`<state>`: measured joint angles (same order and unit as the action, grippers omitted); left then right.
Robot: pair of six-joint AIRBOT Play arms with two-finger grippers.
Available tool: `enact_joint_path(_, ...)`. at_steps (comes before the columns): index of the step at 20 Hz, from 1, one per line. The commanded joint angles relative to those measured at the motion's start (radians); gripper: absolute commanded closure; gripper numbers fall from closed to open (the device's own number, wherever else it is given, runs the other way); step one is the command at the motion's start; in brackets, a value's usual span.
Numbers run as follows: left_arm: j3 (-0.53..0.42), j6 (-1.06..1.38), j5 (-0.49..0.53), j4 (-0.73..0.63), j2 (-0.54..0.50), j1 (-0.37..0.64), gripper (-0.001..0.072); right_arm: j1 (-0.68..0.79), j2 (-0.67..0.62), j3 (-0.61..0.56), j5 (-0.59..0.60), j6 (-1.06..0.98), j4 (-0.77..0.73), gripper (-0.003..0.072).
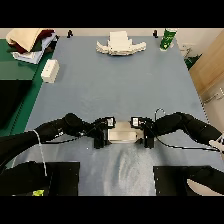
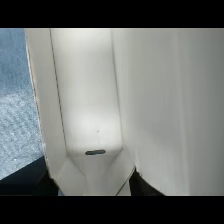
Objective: Fold the box.
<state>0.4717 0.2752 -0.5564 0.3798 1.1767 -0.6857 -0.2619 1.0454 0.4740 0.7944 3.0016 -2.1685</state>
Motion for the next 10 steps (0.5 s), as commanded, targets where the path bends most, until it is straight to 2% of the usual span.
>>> enact_joint_path(1,0.001,0.001,0.001,-0.003,0.000,-0.003,0.0016,0.000,0.000,0.000,0.000,0.000,0.000,0.0179)
enact_joint_path(2,0.001,0.001,0.005,-0.002,0.000,-0.008,0.0039,0.000,0.000,0.000,0.000,0.000,0.000,0.0179)
enact_joint_path(3,0.001,0.002,0.005,-0.002,0.000,-0.013,0.0158,0.000,0.000,0.000,0.000,0.000,0.000,0.0179)
enact_joint_path(4,0.001,0.004,0.003,-0.002,0.000,-0.014,0.0203,0.000,0.000,0.000,0.000,0.000,0.000,0.0179)
enact_joint_path(10,0.001,0.004,0.003,-0.003,0.000,-0.019,0.0201,0.000,0.000,0.000,0.000,0.000,0.000,0.0179)
